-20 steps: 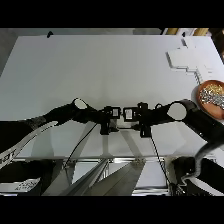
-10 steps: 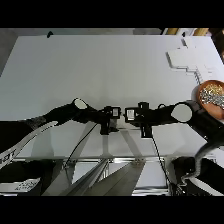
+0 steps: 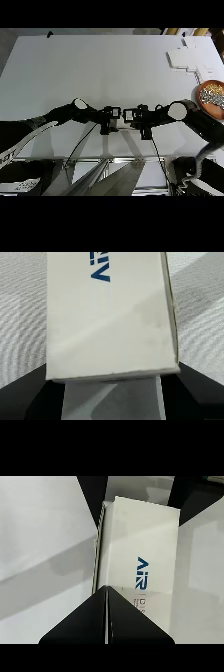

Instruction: Fold the box and place the chain.

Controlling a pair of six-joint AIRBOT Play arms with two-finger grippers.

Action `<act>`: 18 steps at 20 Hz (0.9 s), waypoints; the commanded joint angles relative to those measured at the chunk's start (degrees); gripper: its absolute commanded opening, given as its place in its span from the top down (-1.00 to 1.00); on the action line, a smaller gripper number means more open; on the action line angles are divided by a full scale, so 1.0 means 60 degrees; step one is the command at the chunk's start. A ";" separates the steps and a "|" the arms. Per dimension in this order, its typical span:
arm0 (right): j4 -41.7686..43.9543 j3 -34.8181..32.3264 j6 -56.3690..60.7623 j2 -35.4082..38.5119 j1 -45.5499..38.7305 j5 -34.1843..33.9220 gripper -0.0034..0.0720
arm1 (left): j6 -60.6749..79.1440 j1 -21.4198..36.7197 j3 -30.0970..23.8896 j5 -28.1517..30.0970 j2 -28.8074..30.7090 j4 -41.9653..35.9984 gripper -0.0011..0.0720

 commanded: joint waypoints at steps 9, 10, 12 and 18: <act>0.0171 -0.0335 0.0000 -0.0670 0.0011 -0.0488 0.87 | 0.0000 0.0000 0.0000 0.0004 0.0004 0.0004 0.40; 0.0171 -0.0335 0.0000 -0.0696 0.0011 -0.0484 0.87 | 0.0000 0.0000 0.0000 0.0004 0.0004 0.0000 0.40; 0.0171 -0.0335 0.0000 -0.0707 0.0011 -0.0484 0.87 | 0.0000 0.0000 0.0000 0.0004 0.0004 0.0004 0.40; 0.0171 -0.0335 0.0004 -0.0707 0.0011 -0.0488 0.87 | 0.0000 0.0000 0.0000 0.0004 0.0004 0.0004 0.40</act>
